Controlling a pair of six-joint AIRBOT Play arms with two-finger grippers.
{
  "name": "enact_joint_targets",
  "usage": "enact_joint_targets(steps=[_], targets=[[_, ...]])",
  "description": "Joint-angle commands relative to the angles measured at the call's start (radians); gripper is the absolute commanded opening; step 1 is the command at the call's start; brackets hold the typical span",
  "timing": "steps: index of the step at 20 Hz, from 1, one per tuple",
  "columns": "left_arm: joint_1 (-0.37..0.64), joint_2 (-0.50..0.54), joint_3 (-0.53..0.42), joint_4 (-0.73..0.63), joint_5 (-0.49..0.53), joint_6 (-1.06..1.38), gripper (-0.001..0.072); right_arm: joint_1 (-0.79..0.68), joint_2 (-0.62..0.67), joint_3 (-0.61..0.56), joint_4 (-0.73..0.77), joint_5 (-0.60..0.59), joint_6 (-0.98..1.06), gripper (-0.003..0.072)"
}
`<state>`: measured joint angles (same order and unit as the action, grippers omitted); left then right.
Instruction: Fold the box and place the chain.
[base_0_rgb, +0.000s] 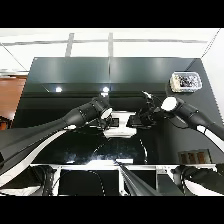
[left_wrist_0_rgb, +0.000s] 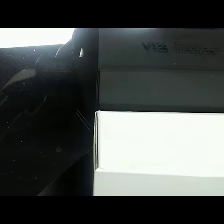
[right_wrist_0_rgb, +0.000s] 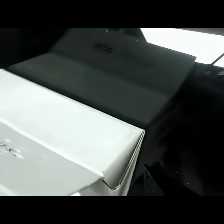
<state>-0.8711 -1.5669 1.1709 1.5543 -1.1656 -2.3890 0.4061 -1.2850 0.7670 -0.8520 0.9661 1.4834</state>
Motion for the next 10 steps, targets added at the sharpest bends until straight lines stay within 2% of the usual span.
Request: enact_joint_targets(steps=[1,3,6,10], targets=[[0.0,-0.001,0.0,0.0,0.001,0.0,0.0027,0.071,0.0,0.043,-0.149,-0.024,0.17,0.0538],[0.0,-0.001,0.0,0.0,0.001,0.0,0.0027,0.114,0.0,0.069,-0.248,-0.025,0.257,0.0416],[0.0,-0.001,0.0,0.0,0.001,0.0,0.0027,0.182,-0.001,0.103,-0.406,-0.014,0.428,0.0416],[0.0,-0.001,0.0,0.0,0.001,0.0,0.0027,0.245,-0.022,0.169,-0.536,0.087,0.566,0.0416]])
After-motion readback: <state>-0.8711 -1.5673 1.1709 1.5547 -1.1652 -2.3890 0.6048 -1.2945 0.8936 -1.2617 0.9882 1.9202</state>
